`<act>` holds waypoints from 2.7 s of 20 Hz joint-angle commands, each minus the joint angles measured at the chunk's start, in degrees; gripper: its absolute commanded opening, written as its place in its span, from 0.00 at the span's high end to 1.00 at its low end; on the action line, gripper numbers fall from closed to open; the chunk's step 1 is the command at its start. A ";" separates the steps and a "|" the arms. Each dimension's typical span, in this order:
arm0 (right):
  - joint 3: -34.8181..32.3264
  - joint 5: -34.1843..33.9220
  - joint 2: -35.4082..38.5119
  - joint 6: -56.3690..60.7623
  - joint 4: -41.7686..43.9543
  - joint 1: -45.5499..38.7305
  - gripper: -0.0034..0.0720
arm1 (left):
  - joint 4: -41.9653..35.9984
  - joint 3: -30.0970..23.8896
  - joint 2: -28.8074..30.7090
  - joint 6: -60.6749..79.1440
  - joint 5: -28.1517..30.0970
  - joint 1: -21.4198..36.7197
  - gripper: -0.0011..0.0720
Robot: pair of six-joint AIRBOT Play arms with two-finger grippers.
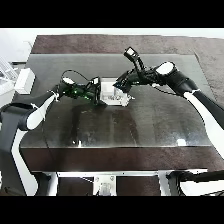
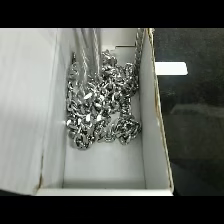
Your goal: Fold the box and place the chain.
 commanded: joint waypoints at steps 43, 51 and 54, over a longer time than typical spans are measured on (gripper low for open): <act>2.67 13.46 -15.06 -25.22 -19.71 -8.70 0.52 | 0.02 0.00 0.04 0.02 0.02 0.04 0.34; 5.75 14.38 -12.92 -12.68 -20.57 -8.63 0.94 | 0.02 0.00 0.04 0.02 0.02 0.04 0.34; 5.99 14.84 -8.68 -11.74 -20.55 -8.44 0.94 | 0.02 0.00 0.04 0.02 0.02 0.04 0.34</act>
